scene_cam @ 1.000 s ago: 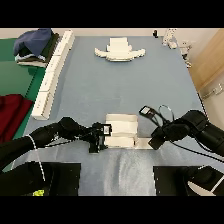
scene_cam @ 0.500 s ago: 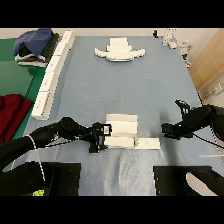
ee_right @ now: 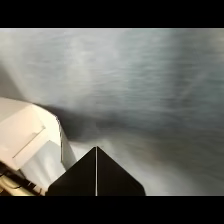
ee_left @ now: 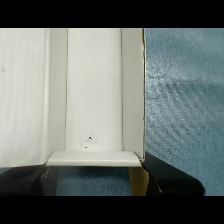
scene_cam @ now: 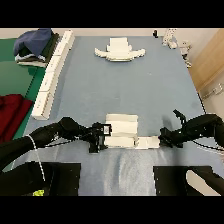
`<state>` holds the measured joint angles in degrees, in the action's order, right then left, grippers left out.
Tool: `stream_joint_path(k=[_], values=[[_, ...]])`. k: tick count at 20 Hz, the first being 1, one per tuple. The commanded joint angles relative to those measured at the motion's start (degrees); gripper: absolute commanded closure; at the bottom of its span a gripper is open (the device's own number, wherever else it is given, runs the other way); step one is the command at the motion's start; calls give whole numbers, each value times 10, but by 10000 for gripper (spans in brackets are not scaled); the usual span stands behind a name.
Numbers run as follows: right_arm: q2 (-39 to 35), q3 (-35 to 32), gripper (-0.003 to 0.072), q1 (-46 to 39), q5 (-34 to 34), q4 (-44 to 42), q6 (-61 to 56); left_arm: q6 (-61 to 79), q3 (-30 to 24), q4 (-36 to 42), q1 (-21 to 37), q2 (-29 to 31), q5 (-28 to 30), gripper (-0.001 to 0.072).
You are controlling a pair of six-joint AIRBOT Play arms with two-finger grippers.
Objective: Fold the box.
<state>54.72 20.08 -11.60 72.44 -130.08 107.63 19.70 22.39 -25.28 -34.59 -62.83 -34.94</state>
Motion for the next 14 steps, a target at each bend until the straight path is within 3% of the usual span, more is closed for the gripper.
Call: stream_joint_path(k=[1,9,14], values=[[-2,-9,686,-2,24,-62,50,0,0,0,0,0,0,189],[-3,-9,685,7,-38,-63,66,0,0,0,0,0,0,188],[-1,-9,685,93,-77,-64,68,0,0,0,0,0,0,188]])
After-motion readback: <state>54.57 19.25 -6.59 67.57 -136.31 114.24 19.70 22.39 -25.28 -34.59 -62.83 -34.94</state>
